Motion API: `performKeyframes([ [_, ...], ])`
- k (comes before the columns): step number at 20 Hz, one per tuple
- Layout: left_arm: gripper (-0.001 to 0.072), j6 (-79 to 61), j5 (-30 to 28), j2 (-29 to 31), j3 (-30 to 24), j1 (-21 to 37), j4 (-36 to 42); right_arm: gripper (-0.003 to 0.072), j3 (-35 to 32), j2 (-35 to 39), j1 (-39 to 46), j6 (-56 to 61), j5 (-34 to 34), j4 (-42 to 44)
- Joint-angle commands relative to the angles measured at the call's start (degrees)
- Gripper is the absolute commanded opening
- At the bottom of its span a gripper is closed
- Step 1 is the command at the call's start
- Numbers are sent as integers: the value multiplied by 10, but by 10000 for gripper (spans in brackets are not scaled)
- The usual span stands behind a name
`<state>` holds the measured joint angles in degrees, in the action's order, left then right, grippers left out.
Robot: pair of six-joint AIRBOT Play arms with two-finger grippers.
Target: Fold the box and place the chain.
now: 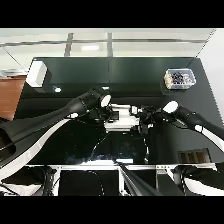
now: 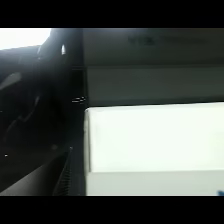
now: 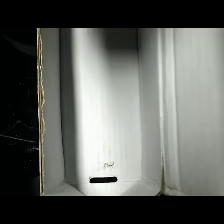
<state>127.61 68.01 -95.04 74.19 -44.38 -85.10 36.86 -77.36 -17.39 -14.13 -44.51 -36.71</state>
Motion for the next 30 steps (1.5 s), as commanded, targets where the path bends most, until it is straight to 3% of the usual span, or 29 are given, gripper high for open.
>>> performKeyframes([
  [1,354,2,1,0,0,1,-12,406,0,0,0,0,0,0],
  [2,117,3,0,0,0,0,-12,406,0,0,0,0,0,0],
  [3,21,3,-2,0,0,0,-12,407,0,0,0,0,0,0],
  [4,21,1,-3,0,0,0,-12,409,0,0,0,2,1,1],
  [5,21,-1,-2,0,0,0,-12,486,0,0,0,8,10,3],
  [6,22,-1,-2,0,0,0,-12,690,0,0,0,17,22,8],
  [15,23,1,0,0,0,0,-9,699,1,70,10,65,-20,-85],
  [17,23,1,0,0,0,0,-9,643,1,70,12,64,-17,-82],
  [18,23,1,0,0,0,0,-9,565,1,70,12,62,-17,-78],
  [20,23,1,0,0,0,0,-10,307,1,70,11,62,-19,-65],
  [21,23,1,0,0,0,0,-9,234,1,70,11,62,-20,-52],
  [25,23,1,0,0,0,0,-10,239,1,56,2,60,-8,64],
  [30,23,1,-4,0,0,0,-10,246,1,34,-23,67,9,100],
])
